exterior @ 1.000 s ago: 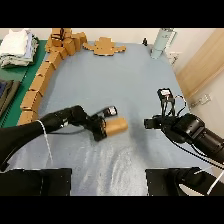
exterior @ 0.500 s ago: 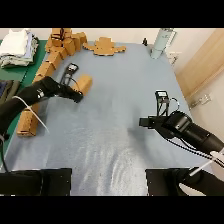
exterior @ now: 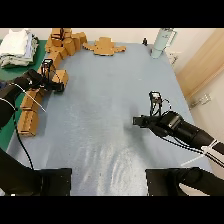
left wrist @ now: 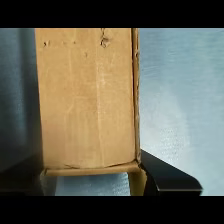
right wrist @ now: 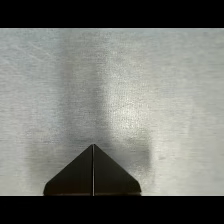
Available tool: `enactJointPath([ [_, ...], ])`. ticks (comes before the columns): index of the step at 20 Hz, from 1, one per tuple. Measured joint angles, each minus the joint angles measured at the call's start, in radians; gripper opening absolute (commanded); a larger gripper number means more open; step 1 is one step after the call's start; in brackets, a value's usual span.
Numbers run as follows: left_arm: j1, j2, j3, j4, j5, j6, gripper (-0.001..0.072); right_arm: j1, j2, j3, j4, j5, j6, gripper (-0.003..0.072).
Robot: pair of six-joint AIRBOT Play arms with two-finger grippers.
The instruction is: Fold the box.
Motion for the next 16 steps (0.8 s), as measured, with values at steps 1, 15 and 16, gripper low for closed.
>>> enactJointPath([
  [1,0.008,-0.01,0.011,0.0,0.003,-0.003,0.0524,0.0,-0.001,0.0,0.002,0.003,0.0,0.0005],
  [15,0.033,-0.05,0.04,-0.013,0.039,-0.006,0.0703,0.0,-0.004,0.0,0.012,0.028,0.001,0.0005],
  [16,0.033,-0.05,0.04,-0.016,0.037,-0.01,0.0703,0.0,-0.004,0.0,0.013,0.029,0.001,0.0005],
])
